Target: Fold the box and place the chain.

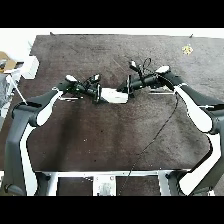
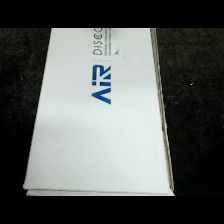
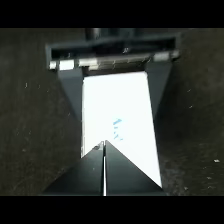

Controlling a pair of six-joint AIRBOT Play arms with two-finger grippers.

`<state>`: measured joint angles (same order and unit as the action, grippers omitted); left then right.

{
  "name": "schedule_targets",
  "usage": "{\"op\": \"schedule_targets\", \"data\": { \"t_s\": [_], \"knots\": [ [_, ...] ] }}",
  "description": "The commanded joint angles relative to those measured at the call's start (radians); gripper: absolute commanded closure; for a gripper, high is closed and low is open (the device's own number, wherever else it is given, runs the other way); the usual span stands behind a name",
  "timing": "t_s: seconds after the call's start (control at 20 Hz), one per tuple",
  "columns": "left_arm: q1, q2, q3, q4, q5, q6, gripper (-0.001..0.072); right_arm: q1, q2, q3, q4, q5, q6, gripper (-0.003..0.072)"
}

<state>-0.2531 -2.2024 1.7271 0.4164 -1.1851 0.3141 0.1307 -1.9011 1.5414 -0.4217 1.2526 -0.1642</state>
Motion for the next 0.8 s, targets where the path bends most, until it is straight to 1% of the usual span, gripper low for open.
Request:
{"op": "schedule_targets", "data": {
  "t_s": [0.0, 0.15, 0.25, 0.45, 0.55, 0.65, 0.75],
  "knots": [
    [-0.001, 0.001, 0.001, 0.001, 0.0, 0.0, 0.0246, 0.01, -0.005, -0.002, 0.009, 0.019, 0.006, 0.0681],
    [-0.001, 0.001, 0.001, 0.001, 0.0, 0.0, 0.0246, 0.04, -0.016, -0.002, -0.13, -0.026, 0.054, 0.0681],
    [-0.001, 0.001, 0.001, 0.001, 0.0, 0.0, 0.0246, 0.046, -0.026, -0.002, -0.185, -0.045, 0.061, 0.0682],
    [-0.001, 0.001, 0.001, 0.001, 0.0, 0.0, 0.0246, 0.045, -0.026, -0.002, -0.2, -0.045, 0.06, 0.0682],
    [-0.001, 0.001, 0.001, 0.001, 0.0, 0.0, 0.0246, 0.045, 0.002, -0.002, -0.188, -0.045, 0.064, 0.0682],
    [-0.001, 0.001, 0.001, 0.001, 0.0, 0.0, 0.0246, 0.044, 0.073, -0.002, -0.125, -0.047, 0.064, 0.0683],
    [-0.001, 0.001, 0.001, 0.001, 0.0, 0.0, 0.0246, 0.038, 0.178, -0.002, -0.089, -0.07, 0.114, 0.0683]
  ]
}}
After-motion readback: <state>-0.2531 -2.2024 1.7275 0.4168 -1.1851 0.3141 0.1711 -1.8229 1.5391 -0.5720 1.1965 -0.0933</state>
